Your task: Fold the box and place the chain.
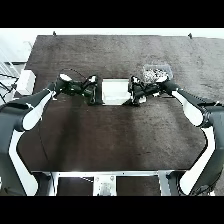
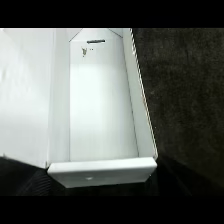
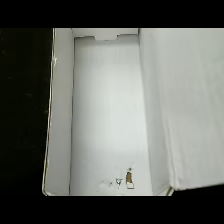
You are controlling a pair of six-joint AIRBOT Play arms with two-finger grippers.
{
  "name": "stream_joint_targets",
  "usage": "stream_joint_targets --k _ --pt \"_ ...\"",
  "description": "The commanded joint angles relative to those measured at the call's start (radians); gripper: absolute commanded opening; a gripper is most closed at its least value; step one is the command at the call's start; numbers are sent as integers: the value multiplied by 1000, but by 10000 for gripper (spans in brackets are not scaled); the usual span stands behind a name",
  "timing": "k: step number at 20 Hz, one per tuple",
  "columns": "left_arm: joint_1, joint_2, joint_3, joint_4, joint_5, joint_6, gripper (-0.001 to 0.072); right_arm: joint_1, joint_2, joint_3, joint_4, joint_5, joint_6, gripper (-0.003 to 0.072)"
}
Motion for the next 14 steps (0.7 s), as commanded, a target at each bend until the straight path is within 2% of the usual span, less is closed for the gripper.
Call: stream_joint_targets --k 1,14 --pt "-11 -8 0 -2 37 8 715 1 0 0 0 0 1 553" --pt "-19 -33 0 -21 61 16 714 1 0 0 0 0 1 553"
